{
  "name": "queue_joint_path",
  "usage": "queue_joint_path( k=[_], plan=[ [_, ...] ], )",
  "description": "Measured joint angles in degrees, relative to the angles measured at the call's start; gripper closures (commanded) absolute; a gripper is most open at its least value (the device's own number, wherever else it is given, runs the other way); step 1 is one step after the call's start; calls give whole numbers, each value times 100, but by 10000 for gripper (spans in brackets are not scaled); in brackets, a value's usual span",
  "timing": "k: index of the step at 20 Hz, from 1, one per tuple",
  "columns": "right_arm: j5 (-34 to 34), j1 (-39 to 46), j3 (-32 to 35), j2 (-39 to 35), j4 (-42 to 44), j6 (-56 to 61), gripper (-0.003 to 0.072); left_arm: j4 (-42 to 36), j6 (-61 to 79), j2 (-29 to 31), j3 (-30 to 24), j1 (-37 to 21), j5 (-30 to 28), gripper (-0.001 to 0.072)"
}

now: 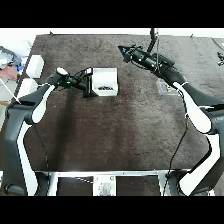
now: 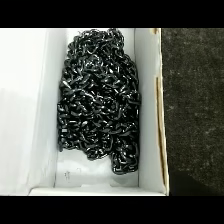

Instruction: Fold the box and place the chain.

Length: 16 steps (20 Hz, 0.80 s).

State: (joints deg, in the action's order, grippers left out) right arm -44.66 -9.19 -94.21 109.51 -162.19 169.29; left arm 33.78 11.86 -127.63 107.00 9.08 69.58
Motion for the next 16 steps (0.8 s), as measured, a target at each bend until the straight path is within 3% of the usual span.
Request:
queue_joint_path(
  k=[3,4,8,10,12,16],
  plan=[
    [-70,-11,-114,179,-267,48,595,0,0,0,0,0,2,637],
    [-127,-9,-133,190,-302,52,675,0,0,0,0,0,2,637],
    [-678,-83,-170,-111,-323,-280,675,0,0,0,0,0,2,637],
    [-627,-243,-157,-455,-321,-752,677,0,0,0,0,0,0,637],
    [83,-538,-83,-866,-284,-1447,679,0,0,0,0,0,-4,637],
    [2638,-1373,28,-1401,678,-4124,680,2,4,0,0,0,-9,637]
  ],
)
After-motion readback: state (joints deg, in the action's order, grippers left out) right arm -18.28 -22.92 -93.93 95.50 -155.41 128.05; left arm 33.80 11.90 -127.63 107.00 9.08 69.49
